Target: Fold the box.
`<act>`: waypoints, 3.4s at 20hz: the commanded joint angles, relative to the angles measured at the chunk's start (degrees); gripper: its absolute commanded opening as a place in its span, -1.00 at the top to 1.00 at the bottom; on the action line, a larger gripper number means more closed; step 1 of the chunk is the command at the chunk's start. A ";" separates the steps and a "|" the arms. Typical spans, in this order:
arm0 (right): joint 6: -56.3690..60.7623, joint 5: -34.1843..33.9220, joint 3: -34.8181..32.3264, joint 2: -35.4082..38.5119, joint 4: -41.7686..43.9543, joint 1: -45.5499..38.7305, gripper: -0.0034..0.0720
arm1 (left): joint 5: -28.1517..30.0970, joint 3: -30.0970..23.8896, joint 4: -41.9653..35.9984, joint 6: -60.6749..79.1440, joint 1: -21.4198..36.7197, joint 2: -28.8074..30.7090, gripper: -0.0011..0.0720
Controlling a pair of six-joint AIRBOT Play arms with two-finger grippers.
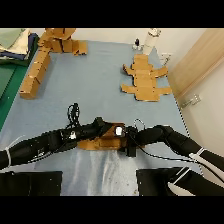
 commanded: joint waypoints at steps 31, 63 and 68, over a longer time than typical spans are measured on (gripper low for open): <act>0.00 0.02 0.04 0.07 0.02 -0.02 -0.45 | 19.54 7.15 1.92 13.64 -5.60 -9.81 0.95; 0.00 0.04 0.04 0.07 0.00 -0.02 -0.45 | -60.50 13.51 59.58 13.88 65.42 3.41 0.94; 0.00 -0.13 0.04 0.07 -0.13 -0.02 -0.45 | -63.67 14.27 66.84 12.41 63.32 7.80 0.94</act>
